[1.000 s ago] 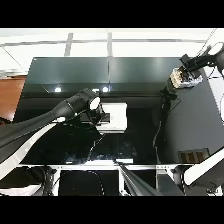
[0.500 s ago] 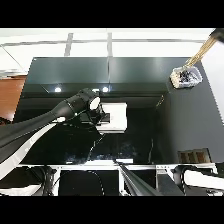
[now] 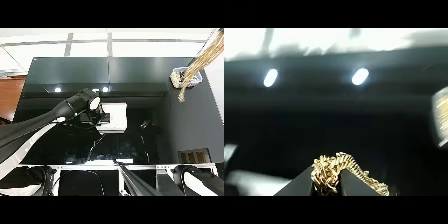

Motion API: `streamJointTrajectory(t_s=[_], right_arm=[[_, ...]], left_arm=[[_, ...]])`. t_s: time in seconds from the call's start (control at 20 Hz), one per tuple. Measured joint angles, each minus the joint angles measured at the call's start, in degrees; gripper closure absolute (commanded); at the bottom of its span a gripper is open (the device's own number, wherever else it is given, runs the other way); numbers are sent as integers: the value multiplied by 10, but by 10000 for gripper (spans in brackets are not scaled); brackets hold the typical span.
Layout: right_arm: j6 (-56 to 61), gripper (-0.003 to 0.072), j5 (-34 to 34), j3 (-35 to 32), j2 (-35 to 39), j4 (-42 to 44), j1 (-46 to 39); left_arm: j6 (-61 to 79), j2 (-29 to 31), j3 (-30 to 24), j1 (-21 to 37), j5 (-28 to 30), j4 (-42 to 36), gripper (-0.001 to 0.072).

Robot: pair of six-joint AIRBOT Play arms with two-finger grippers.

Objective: Fold the box and place the chain.

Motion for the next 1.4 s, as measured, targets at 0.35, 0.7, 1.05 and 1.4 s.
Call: streamJointTrajectory(t_s=[0.35, 0.7, 1.05, 1.4], right_arm=[[29, 676, -9, -96, 32, 18, 217], [38, 676, -164, -219, 9, 52, 331], [39, 675, -259, -364, -42, 84, 352], [38, 472, -312, -441, -85, 83, 360]], left_arm=[[0, 0, 0, 0, 0, 0, 687], [0, 0, 0, 0, 0, 0, 687], [0, 0, 0, 0, 0, 0, 687], [0, 0, 0, 0, 0, 0, 687]])
